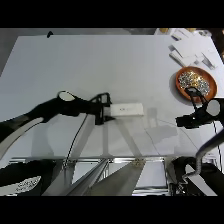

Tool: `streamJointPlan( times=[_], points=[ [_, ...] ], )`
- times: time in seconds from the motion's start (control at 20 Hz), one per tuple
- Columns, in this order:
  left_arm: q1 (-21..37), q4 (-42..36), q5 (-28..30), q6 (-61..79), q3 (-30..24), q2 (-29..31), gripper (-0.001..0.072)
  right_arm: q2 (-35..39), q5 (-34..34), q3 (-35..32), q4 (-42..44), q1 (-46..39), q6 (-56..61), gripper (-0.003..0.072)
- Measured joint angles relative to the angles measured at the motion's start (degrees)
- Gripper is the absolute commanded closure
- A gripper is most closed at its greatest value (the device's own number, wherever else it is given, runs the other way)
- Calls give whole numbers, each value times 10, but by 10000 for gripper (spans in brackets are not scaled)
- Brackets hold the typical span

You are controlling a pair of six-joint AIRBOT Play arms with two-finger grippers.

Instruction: Fold the box and place the chain.

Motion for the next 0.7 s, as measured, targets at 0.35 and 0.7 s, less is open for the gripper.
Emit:
streamJointPlan(
  times=[0.35, 0.7],
  points=[
    [213, 179, 3, -267, 0, 159, 501, 0, 0, 0, 0, 0, 0, 664],
    [388, 398, -31, -539, -10, 181, 501, 0, 0, 0, 0, 0, 0, 664]
  ],
)
